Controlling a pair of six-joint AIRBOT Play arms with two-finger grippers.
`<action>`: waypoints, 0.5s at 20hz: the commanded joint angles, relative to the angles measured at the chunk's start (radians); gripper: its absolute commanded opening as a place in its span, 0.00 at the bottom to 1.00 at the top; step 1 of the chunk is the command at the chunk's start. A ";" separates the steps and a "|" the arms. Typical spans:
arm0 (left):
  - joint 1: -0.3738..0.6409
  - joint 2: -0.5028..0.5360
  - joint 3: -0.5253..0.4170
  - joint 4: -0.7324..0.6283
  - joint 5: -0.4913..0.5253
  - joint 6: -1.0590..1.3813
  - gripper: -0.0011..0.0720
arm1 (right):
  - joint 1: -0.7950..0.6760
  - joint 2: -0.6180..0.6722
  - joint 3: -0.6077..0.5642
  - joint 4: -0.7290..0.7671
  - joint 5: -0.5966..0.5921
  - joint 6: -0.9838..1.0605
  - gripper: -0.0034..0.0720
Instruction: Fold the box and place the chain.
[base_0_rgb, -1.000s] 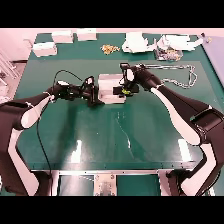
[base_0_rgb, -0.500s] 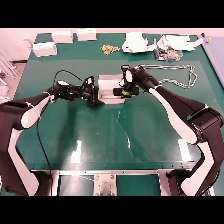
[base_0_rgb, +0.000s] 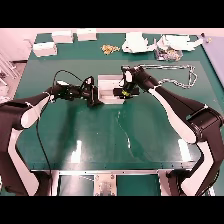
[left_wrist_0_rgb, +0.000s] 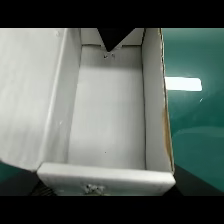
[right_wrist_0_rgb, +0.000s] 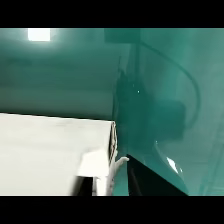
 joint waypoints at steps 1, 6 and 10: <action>-0.001 0.000 0.001 -0.004 0.002 -0.003 0.41 | -0.008 0.002 0.016 0.002 0.002 0.019 0.45; -0.001 0.000 0.001 -0.004 0.002 -0.003 0.41 | -0.010 0.011 0.056 0.000 0.004 0.018 0.62; -0.001 0.000 0.000 -0.004 0.002 -0.003 0.41 | -0.011 0.030 0.088 -0.004 0.005 0.011 0.62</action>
